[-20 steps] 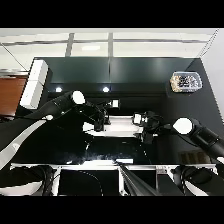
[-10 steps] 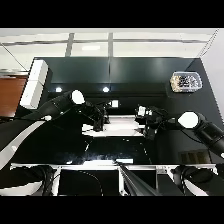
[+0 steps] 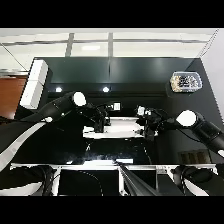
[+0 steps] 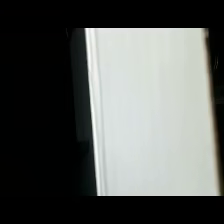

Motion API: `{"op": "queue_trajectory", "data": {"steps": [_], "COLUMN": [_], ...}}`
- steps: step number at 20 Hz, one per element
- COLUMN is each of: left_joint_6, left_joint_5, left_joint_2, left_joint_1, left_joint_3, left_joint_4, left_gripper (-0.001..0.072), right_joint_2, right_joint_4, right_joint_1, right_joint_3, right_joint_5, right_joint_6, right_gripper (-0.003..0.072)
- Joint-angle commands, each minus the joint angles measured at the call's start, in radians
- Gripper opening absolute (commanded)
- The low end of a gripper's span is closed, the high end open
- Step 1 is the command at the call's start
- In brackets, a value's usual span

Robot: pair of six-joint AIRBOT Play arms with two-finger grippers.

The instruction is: Fold the box and place the chain.

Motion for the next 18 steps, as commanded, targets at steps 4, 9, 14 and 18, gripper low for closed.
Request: {"op": "queue_trajectory", "data": {"steps": [4,9,14,18], "left_joint_6": [-0.002,-0.002,-0.002,-0.002], "left_joint_5": [0.099,0.095,0.103,0.103], "left_joint_2": [0.038,0.038,0.042,0.043], "left_joint_1": [-0.01,-0.013,-0.013,-0.013], "left_joint_3": [-0.001,-0.045,-0.063,-0.063], "left_joint_4": [0.051,0.047,0.047,0.047], "left_gripper": [0.0021,0.0021,0.0022,0.0023], "right_joint_2": [-0.005,-0.018,-0.078,-0.117], "right_joint_4": [0.005,0.01,0.129,0.134], "right_joint_1": [-0.001,-0.001,-0.001,-0.001], "right_joint_3": [0.0,0.0,0.0,0.0], "right_joint_5": [0.005,-0.024,-0.022,-0.008], "right_joint_6": [-0.023,-0.079,-0.182,-0.188], "right_gripper": [0.0637,0.0637,0.0637,0.0637]}}
